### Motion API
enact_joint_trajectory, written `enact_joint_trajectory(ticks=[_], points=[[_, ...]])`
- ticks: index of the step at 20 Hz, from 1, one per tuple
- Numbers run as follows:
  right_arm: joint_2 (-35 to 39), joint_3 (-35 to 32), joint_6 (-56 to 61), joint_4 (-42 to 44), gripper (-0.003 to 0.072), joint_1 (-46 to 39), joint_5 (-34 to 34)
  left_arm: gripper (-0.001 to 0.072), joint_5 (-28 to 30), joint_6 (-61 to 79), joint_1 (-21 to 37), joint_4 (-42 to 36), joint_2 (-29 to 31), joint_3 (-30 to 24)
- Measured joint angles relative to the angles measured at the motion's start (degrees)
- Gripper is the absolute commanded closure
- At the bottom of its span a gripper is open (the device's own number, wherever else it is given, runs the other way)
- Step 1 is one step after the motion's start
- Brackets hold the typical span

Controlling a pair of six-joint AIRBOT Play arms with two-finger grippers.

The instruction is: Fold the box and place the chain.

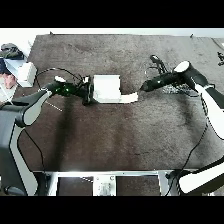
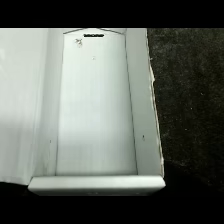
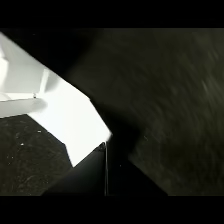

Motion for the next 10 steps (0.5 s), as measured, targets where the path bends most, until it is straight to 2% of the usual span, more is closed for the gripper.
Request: enact_joint_trajectory(ticks=[7, 10], points=[[-0.81, -8.37, 2.58, 5.27, 0.0698, -0.42, -6.45, 0.0432, 0.02, 0.0, 0.0, 0.0, 0.0, 0.0], [-2.82, -9.4, -1.14, 11.54, 0.0697, 0.9, -6.34, 0.0433, 0.02, 0.0, 0.0, 0.0, 0.0, 0.0]])
